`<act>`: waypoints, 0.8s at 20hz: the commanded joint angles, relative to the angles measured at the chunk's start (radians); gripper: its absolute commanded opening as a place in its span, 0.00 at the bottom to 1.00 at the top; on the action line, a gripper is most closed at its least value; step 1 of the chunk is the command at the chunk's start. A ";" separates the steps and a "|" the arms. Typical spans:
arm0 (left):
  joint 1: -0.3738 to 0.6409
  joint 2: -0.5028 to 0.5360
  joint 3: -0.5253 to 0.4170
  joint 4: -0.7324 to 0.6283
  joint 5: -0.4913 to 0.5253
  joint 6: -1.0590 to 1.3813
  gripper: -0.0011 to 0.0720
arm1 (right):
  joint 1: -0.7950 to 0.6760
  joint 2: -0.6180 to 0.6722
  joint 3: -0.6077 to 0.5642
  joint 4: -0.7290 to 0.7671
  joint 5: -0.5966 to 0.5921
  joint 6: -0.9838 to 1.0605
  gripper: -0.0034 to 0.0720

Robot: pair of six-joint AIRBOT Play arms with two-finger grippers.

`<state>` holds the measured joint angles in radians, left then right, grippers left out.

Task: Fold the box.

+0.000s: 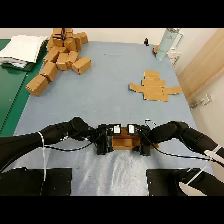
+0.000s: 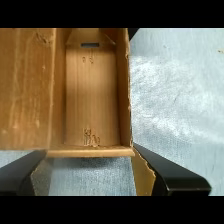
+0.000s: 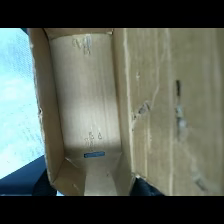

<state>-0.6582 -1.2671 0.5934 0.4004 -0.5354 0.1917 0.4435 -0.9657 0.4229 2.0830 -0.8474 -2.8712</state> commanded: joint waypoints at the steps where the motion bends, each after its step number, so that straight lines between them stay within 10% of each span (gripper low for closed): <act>1: -0.023 0.000 0.007 0.028 0.039 -0.069 0.96 | 0.000 0.000 0.000 0.000 0.000 -0.002 0.71; 15: -0.047 -0.005 0.017 0.072 0.063 -0.144 0.96 | 0.000 0.000 0.000 0.000 0.000 -0.002 0.71; 16: -0.047 -0.005 0.017 0.071 0.063 -0.144 0.83 | 0.000 0.000 0.000 0.000 0.000 -0.002 0.71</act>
<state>-0.7036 -1.2713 0.6098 0.4755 -0.4770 0.0505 0.4435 -0.9661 0.4229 2.0827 -0.8474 -2.8727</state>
